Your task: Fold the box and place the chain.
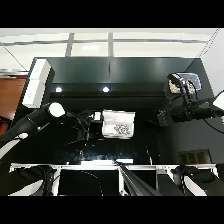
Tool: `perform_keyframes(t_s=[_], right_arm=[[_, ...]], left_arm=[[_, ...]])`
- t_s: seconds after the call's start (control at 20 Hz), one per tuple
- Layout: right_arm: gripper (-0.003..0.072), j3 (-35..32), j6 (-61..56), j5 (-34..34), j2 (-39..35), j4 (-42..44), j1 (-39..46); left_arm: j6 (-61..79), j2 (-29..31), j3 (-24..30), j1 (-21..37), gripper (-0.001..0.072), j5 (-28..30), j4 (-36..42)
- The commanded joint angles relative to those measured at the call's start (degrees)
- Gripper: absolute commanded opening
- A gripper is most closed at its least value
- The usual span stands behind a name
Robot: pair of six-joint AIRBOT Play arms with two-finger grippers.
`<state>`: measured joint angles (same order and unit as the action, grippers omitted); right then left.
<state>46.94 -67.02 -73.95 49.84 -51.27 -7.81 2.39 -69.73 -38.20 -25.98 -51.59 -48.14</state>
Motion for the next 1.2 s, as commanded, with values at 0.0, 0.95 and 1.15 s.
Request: perform_keyframes(t_s=[0.0,0.95,1.15], right_arm=[[0.0355,0.02,-0.04,0.87,-0.02,-0.02,0.02],[0.0355,0.02,-0.04,1.01,-0.02,0.02,-0.07],[0.0355,0.02,-0.04,1.03,-0.02,0.02,-0.07]], left_arm=[[8.26,-1.95,0.04,0.0,0.0708,0.04,11.43],[12.68,-7.45,0.02,1.44,0.0707,0.87,15.06],[12.68,-7.58,0.02,1.42,0.0707,0.39,17.22]])
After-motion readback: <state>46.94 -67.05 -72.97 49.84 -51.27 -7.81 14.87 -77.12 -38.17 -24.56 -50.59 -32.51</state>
